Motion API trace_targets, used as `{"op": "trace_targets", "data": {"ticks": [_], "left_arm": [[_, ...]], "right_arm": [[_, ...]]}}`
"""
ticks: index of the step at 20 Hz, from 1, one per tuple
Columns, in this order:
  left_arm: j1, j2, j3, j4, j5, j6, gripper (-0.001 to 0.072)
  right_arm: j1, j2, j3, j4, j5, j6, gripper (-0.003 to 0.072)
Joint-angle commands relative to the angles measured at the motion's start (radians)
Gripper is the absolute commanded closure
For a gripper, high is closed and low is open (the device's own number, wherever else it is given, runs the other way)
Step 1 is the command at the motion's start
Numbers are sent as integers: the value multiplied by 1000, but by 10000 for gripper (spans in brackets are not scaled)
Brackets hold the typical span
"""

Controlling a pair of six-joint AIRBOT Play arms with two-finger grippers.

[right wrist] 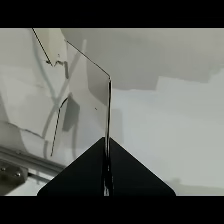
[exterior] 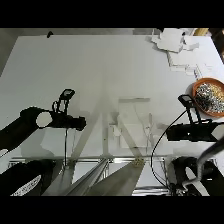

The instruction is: Fold the box and place the chain.

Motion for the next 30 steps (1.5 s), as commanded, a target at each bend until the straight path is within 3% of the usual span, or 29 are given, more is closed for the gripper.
{"op": "trace_targets", "data": {"ticks": [1, 7, 9, 11, 12, 14, 16, 18, 22, 27, 30], "left_arm": [[1, -1, 1, -6, 5, 0, 140], [1, -1, 1, -18, -3, 0, 140], [1, -1, 1, -47, 77, 41, 143], [17, -18, 30, -175, 117, 219, 146], [35, -47, 71, -292, 68, 363, 147], [84, -151, 199, -542, -122, 686, 141], [102, -257, 314, -687, -270, 853, 131], [83, -333, 382, -707, -327, 971, 130], [24, -418, 406, -717, -208, 1011, 148], [13, -665, 582, -722, -422, 1033, 133], [10, -789, 644, -822, -484, 1078, 138]], "right_arm": [[48, 17, -11, 13, -12, 21, 664], [48, 11, -11, 14, -15, 21, 664], [48, 11, -11, 14, -15, 21, 664], [48, 11, -11, 14, -14, 21, 664], [48, 11, -11, 14, -11, 21, 664], [48, 11, -11, 14, -11, 21, 664], [48, 11, -11, 14, -8, 21, 664], [48, 11, -11, 17, -2, 21, 664], [48, 11, -11, 17, -1, 21, 663], [48, 11, -11, 17, 1, 21, 663], [48, 11, -11, 17, 8, 21, 663]]}}
